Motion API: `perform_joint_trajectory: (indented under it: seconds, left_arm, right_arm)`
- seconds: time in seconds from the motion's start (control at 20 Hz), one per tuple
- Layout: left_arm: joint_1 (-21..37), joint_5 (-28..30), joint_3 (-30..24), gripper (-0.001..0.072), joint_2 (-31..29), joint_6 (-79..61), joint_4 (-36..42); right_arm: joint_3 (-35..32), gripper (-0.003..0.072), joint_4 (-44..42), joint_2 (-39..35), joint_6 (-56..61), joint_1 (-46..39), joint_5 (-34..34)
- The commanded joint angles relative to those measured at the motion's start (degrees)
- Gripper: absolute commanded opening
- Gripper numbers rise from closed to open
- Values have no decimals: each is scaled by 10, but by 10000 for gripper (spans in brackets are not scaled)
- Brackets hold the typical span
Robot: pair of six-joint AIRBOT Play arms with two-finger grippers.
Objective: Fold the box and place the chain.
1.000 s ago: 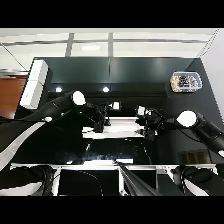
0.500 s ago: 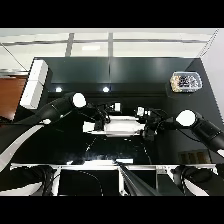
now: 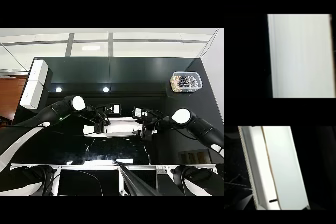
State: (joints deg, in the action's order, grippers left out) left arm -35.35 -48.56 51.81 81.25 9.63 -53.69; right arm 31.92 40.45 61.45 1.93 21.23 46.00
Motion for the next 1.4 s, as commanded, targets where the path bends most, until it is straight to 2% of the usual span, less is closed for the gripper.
perform_joint_trajectory:
  seconds: [0.0,0.15,0.4,1.35]
  left_arm:
    - [0,1,-1,23,-1,-1,-3]
    - [0,1,-1,23,-1,-1,-3]
    - [0,1,-1,24,-1,0,-3]
    - [0,1,-1,25,-1,0,-3]
  right_arm:
    - [0,637,-16,19,-15,0,11]
    - [-2,631,-47,48,-43,0,14]
    - [-2,630,-42,78,-87,0,9]
    - [-22,630,-16,87,-87,0,-11]
